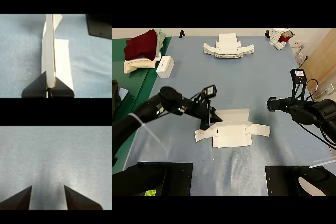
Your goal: Fold the box.
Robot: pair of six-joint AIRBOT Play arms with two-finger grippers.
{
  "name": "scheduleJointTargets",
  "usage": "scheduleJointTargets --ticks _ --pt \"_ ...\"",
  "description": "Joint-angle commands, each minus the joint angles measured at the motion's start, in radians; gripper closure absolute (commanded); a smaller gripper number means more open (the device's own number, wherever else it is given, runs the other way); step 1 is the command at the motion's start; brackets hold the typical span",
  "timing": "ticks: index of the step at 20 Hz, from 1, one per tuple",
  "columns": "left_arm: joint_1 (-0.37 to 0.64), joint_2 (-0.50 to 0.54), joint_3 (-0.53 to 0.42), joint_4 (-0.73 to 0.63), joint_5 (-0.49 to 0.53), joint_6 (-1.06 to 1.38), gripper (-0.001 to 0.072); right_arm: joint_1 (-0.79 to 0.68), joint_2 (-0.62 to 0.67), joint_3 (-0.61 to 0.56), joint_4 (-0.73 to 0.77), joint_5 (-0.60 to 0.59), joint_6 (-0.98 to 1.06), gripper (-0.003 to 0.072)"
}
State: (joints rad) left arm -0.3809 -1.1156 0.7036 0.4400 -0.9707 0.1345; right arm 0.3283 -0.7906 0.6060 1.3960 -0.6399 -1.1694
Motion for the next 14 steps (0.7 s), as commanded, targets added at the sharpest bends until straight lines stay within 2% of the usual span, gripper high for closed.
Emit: scheduleJointTargets --ticks 1,4,9,14 --pt "-0.125 0.186 -0.176 0.0 0.299 0.09 0.0702 -0.005 -0.026 0.006 0.015 0.004 0.029 0.0054" --pt "-0.189 0.224 -0.244 -0.002 0.369 0.089 0.0699 -0.004 -0.055 0.006 0.038 0.004 0.029 0.0054" --pt "-0.199 0.18 -0.255 -0.039 0.406 0.087 0.0699 -0.003 -0.066 0.006 0.067 0.003 0.029 0.0069" --pt "-0.194 0.144 -0.244 -0.037 0.372 0.086 0.0698 -0.004 -0.066 0.006 0.067 0.003 0.029 0.0077"
